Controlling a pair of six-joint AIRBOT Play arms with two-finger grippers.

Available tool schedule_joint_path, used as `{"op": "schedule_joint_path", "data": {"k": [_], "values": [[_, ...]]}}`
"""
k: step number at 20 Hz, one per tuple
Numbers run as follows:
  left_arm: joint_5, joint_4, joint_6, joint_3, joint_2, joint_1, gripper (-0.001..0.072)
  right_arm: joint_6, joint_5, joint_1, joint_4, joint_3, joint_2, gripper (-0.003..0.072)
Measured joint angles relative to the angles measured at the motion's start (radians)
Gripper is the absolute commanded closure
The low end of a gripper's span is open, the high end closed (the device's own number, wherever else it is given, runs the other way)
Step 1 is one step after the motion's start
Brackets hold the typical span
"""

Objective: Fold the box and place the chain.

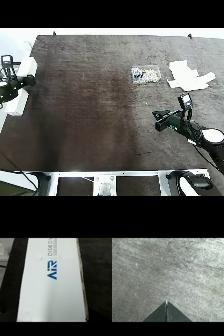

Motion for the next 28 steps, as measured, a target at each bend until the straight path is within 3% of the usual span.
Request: {"op": "schedule_joint_path", "data": {"k": [7, 10, 25, 26, 27, 28], "values": [[-0.072, 0.0, 0.087, 0.135, -0.124, 0.005, 0.0693, 0.0, -0.001, 0.0, 0.0, 0.0, 0.0, 0.0678], [-0.05, -0.003, 0.055, 0.173, -0.163, 0.003, 0.0693, 0.002, -0.001, 0.0, 0.0, 0.0, 0.0, 0.0678], [-0.076, -0.011, -0.025, 0.201, -0.222, 0.003, 0.0687, 0.003, -0.024, 0.0, 0.059, 0.0, 0.0, 0.0679], [-0.08, -0.011, -0.025, 0.201, -0.224, 0.002, 0.0646, 0.003, -0.025, 0.0, 0.062, 0.0, 0.0, 0.0678], [-0.079, -0.011, -0.025, 0.201, -0.225, 0.003, 0.0481, 0.003, -0.026, 0.0, 0.067, 0.0, 0.0, 0.0678], [-0.08, -0.011, -0.026, 0.201, -0.225, 0.003, 0.0405, 0.003, -0.027, 0.0, 0.069, 0.0, 0.0, 0.0679]]}}
